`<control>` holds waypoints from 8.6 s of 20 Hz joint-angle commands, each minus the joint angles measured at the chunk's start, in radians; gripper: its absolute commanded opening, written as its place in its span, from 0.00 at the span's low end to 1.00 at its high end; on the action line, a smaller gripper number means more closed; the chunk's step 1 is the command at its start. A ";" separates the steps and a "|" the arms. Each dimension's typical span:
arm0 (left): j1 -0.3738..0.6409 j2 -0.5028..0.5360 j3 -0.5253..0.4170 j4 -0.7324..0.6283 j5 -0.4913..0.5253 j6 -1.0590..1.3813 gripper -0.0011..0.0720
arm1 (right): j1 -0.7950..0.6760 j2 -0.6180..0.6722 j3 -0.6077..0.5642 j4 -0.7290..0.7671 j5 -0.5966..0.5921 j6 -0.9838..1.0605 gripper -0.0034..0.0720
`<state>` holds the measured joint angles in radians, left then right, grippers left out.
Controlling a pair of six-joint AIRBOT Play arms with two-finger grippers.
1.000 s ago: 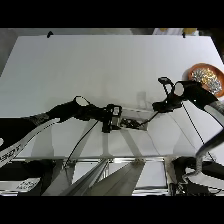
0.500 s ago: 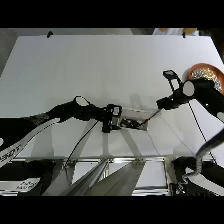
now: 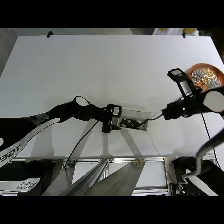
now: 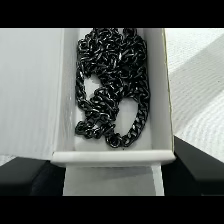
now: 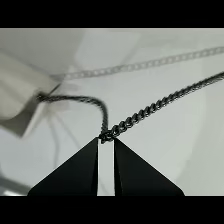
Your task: Fold the box and place the chain.
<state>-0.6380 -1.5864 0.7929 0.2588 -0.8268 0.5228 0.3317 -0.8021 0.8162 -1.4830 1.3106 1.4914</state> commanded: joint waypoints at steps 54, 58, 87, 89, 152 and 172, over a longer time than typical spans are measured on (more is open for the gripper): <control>0.000 0.000 0.000 0.000 0.000 0.000 0.03 | -0.161 -0.438 -0.081 -0.092 -0.340 0.132 0.48; 0.000 0.000 0.000 0.000 0.000 0.000 0.03 | -0.160 -0.473 -0.081 -0.091 -0.332 0.133 0.44; 0.000 0.000 0.000 0.000 0.000 0.000 0.03 | -0.160 -0.388 -0.086 -0.080 -0.348 0.109 0.47; 0.000 0.000 0.000 0.000 0.000 0.000 0.03 | -0.160 -0.429 -0.091 -0.080 -0.352 0.111 0.47; 0.000 0.000 0.000 0.000 0.000 0.000 0.03 | -0.188 -0.225 0.074 -0.077 -0.200 0.127 0.35; 0.000 0.000 0.000 0.000 0.000 0.000 0.03 | -0.188 -0.494 -0.013 -0.021 -0.321 0.128 0.35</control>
<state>-0.6384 -1.5864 0.7929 0.2588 -0.8268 0.5228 0.1440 -1.2739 0.8104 -1.5070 1.0039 1.6188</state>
